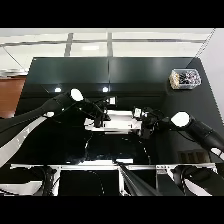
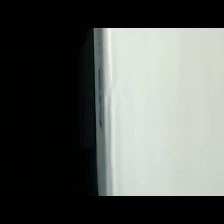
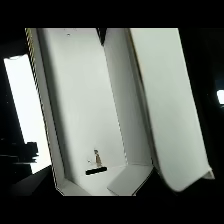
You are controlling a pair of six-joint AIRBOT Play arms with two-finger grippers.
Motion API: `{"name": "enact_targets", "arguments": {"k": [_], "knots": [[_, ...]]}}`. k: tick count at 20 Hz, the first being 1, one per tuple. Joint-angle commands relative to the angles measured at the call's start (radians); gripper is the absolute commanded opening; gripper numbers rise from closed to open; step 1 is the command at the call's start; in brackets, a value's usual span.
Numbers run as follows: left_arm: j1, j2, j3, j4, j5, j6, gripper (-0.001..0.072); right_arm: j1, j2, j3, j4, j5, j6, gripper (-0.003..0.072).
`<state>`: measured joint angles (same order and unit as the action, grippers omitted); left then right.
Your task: Fold the box and place the chain.
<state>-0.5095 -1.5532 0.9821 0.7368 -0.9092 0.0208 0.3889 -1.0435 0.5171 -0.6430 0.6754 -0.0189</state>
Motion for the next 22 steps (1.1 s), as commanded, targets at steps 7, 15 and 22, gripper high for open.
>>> {"name": "enact_targets", "arguments": {"k": [7,15,22], "knots": [[-0.001,-0.026,0.001,0.015,-0.001,-0.002,0.0027,-0.021,-0.115,-0.001,0.146,0.050,-0.267,0.0705],[-0.001,-0.031,0.001,0.060,0.013,-0.002,0.0028,0.004,-0.173,-0.001,0.167,0.025,-0.304,0.0705],[-0.001,-0.031,0.001,0.059,0.009,-0.002,0.0028,0.004,-0.194,0.000,0.167,-0.024,-0.291,0.0705]]}}
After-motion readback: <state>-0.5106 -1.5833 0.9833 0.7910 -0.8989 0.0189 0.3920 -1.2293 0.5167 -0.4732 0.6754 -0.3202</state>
